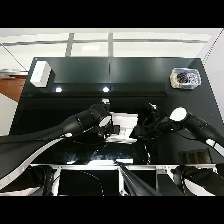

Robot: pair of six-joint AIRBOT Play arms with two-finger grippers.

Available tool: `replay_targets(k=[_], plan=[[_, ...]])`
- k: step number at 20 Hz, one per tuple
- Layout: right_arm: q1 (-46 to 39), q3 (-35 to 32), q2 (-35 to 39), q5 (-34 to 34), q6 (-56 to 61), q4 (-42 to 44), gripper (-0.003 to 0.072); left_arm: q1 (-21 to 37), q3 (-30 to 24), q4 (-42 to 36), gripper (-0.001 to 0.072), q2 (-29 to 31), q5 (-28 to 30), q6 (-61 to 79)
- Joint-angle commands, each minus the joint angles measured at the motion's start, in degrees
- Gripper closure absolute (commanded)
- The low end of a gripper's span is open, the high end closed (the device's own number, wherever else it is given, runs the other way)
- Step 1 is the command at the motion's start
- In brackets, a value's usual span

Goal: Fold the box and place the chain.

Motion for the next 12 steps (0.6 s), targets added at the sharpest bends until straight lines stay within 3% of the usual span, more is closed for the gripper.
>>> replay_targets(k=[1,6,11,12], plan=[[4.35,2.54,-0.02,-3.21,8.72,-9.22,0.0217,-0.04,0.04,-0.04,0.0678,0.02,-0.11,0.07],[7.87,5.27,-0.02,-4.46,14.53,-13.94,0.0217,-0.07,0.04,-0.02,0.0679,0.02,-0.11,0.09],[14.84,8.76,-0.35,-5.49,29.14,-28.26,0.0220,-0.15,0.04,-0.04,0.0679,0.02,-0.13,0.09],[16.50,9.70,-0.57,-5.18,32.81,-31.98,0.0336,-0.15,0.04,-0.04,0.0679,0.02,-0.13,0.09]])
